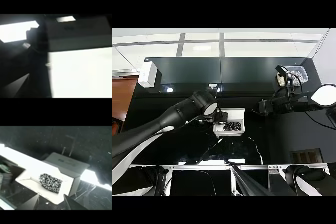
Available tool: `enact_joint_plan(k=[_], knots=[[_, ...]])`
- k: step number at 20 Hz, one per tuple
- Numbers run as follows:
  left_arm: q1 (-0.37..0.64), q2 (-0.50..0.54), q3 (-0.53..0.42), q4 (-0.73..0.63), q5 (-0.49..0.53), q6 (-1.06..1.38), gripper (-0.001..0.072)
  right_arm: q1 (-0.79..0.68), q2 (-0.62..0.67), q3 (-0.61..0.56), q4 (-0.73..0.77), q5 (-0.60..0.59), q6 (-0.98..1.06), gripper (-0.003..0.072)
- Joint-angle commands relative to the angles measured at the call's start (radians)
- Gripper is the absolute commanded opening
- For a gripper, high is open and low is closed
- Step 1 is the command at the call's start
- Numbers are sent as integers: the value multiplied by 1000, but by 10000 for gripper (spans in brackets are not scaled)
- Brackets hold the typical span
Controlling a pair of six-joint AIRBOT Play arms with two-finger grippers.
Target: Fold the box and place the chain.
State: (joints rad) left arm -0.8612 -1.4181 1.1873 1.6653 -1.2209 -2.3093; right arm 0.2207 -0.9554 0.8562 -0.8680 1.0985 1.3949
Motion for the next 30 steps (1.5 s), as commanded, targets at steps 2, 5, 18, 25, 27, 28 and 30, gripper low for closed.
enact_joint_plan(k=[2,5,18,25,27,28,30], knots=[[-45,180,-65,282,-101,23,570,0,1,0,-5,-4,0,368],[45,346,-240,399,-178,23,568,0,1,0,-4,-5,0,368],[790,408,-644,-1004,155,1560,570,0,1,0,-1,-34,38,368],[602,335,-644,-1097,343,2454,712,0,1,0,-2,-35,68,368],[531,315,-641,-1066,383,2553,712,0,1,0,-2,-40,69,368],[491,301,-635,-984,407,2553,712,0,1,0,-2,-44,72,368],[449,238,-608,-869,408,2552,712,0,0,-1,-2,-57,80,368]])
